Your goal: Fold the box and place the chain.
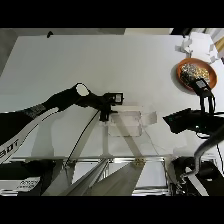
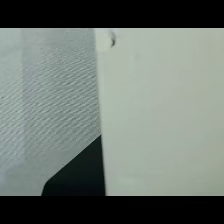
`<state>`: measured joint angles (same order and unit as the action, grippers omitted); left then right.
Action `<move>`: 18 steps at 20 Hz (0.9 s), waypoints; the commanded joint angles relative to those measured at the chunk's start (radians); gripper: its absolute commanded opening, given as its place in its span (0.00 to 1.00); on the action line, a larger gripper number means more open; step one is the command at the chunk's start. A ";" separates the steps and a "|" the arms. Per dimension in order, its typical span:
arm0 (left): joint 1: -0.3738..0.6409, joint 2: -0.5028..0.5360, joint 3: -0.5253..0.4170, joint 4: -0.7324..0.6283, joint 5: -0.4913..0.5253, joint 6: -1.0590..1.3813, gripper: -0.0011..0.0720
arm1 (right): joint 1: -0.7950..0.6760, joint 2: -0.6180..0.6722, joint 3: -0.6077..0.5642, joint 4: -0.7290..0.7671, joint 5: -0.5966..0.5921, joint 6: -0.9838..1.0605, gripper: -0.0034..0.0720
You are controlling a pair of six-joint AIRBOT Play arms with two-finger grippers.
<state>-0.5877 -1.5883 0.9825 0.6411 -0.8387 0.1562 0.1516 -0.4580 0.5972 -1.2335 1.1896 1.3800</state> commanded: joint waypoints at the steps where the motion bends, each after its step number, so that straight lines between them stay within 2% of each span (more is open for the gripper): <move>1: 0.000 -0.009 0.013 -0.004 -0.013 0.002 0.02 | 0.001 0.000 0.000 0.000 -0.002 -0.002 0.52; 14: -0.002 -0.027 0.013 -0.004 -0.011 0.001 0.03 | 0.001 0.000 0.000 0.000 -0.002 -0.008 0.52; 15: -0.002 -0.027 0.013 -0.004 -0.011 0.001 0.03 | 0.001 0.000 0.000 0.003 -0.001 -0.029 0.48; 16: -0.002 -0.027 0.013 -0.004 -0.011 0.001 0.03 | 0.001 0.000 0.000 0.005 -0.002 -0.029 0.30; 18: -0.002 -0.027 0.013 -0.004 -0.011 0.001 0.03 | 0.001 0.000 0.000 0.023 -0.002 -0.061 0.07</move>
